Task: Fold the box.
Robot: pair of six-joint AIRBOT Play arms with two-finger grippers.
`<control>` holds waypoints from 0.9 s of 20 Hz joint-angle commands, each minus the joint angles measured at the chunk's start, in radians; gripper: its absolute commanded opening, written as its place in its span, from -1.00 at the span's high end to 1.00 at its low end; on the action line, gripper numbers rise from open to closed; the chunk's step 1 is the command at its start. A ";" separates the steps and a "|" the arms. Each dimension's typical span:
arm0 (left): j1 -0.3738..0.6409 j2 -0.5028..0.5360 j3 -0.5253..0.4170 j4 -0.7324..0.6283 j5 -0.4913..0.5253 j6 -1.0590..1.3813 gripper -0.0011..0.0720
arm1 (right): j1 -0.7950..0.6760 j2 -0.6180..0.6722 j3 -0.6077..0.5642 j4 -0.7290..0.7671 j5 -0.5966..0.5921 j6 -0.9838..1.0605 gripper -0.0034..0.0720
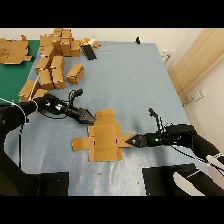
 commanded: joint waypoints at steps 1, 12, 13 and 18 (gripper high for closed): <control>-0.022 -0.018 0.034 -0.015 -0.005 0.000 -0.47 | 0.001 0.000 0.000 0.000 0.000 0.001 0.91; 0.005 -0.018 0.100 0.001 -0.058 -0.006 -0.44 | 0.001 0.000 0.000 -0.012 0.001 0.016 0.91; 0.003 -0.018 0.103 -0.002 -0.065 -0.006 -0.44 | 0.001 0.000 0.000 -0.011 0.001 0.016 0.91; -0.025 -0.018 0.104 -0.006 -0.064 -0.005 -0.44 | 0.001 0.000 0.000 -0.011 0.000 0.016 0.91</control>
